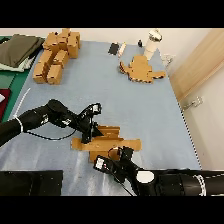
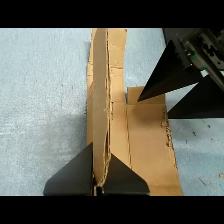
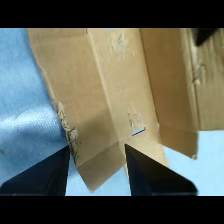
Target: Fold the box.
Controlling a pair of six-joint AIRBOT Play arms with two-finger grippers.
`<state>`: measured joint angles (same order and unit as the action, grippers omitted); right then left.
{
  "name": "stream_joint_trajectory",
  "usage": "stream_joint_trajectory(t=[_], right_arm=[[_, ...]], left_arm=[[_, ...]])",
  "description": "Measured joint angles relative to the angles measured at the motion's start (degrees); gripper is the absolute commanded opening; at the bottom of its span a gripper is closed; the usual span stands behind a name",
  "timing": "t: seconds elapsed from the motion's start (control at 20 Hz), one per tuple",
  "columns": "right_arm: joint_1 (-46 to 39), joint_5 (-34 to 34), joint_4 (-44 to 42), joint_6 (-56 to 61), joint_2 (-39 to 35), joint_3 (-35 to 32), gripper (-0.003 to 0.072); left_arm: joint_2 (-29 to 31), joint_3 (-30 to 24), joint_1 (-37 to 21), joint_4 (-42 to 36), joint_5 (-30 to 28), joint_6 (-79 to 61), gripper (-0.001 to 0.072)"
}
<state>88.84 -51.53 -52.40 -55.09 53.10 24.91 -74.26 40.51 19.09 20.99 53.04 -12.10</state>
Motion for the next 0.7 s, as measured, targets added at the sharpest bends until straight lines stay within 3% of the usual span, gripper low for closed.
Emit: stream_joint_trajectory(t=[0.3,0.65,0.7], right_arm=[[0.0,-3.5,4.3,3.1,0.0,1.0,0.0505],[0.0,-2.3,6.4,4.7,0.0,1.4,0.0512],[0.0,-2.3,6.7,4.7,0.0,1.4,0.072]], left_arm=[[0.0,0.0,0.0,0.0,0.0,0.0,0.0015],[0.0,0.0,0.0,0.0,0.0,0.0,0.0015],[0.0,0.0,0.0,0.0,0.0,0.0,0.0015]])
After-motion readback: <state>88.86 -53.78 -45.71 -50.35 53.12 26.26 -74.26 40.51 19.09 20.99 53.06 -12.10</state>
